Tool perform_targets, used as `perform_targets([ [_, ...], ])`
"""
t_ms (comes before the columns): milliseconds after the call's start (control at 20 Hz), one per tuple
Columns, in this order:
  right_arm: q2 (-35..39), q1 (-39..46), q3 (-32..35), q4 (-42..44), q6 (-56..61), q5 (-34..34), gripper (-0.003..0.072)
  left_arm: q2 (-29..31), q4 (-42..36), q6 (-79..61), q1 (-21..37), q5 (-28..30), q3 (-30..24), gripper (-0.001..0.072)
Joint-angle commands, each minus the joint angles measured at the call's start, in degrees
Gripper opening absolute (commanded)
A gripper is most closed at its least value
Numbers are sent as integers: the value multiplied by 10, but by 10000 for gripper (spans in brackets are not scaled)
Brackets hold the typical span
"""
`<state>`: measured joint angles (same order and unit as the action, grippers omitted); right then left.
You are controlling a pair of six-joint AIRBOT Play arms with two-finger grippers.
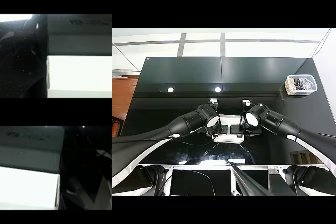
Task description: Fold the box and place the chain.
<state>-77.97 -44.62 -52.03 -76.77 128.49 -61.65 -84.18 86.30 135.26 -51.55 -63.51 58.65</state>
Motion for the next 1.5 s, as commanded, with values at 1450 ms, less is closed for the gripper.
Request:
perform_targets([
  [1450,-24,-5,-1,2,37,-3,42,0,0,0,0,0,0,33],
])
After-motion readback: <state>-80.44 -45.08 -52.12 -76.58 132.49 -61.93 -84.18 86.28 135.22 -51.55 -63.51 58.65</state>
